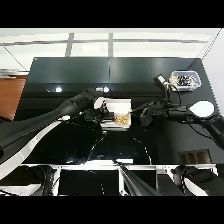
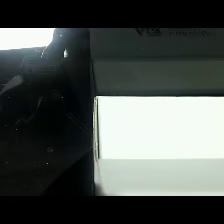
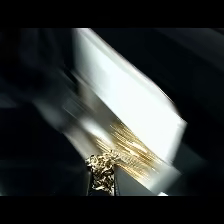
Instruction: Fold the box and place the chain.
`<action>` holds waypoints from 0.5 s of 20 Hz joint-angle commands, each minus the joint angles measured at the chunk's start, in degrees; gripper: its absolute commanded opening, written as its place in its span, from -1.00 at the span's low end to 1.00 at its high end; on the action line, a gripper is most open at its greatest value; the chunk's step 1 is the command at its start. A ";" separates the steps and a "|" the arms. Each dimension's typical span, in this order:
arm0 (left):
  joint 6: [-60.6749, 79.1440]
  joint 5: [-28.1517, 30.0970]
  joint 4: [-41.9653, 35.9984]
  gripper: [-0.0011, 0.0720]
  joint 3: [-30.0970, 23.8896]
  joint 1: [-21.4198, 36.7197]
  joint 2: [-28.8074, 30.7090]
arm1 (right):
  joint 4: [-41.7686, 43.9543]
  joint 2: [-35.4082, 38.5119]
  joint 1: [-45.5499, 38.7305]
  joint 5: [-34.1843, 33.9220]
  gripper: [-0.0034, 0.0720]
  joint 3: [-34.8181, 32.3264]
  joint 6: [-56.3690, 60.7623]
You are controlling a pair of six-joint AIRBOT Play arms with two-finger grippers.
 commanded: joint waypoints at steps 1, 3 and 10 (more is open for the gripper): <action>0.02 0.09 0.02 -0.88 0.02 0.04 -0.02 | 6.71 -1.62 3.56 -3.80 -0.87 0.59 4.15; 0.02 0.09 0.00 -0.88 0.02 0.04 -0.02 | 3.43 -3.26 4.17 -4.81 -0.03 0.59 5.64; 0.04 0.09 0.31 -0.88 0.02 0.07 -0.07 | -24.72 3.04 -13.00 4.74 -0.02 0.94 20.33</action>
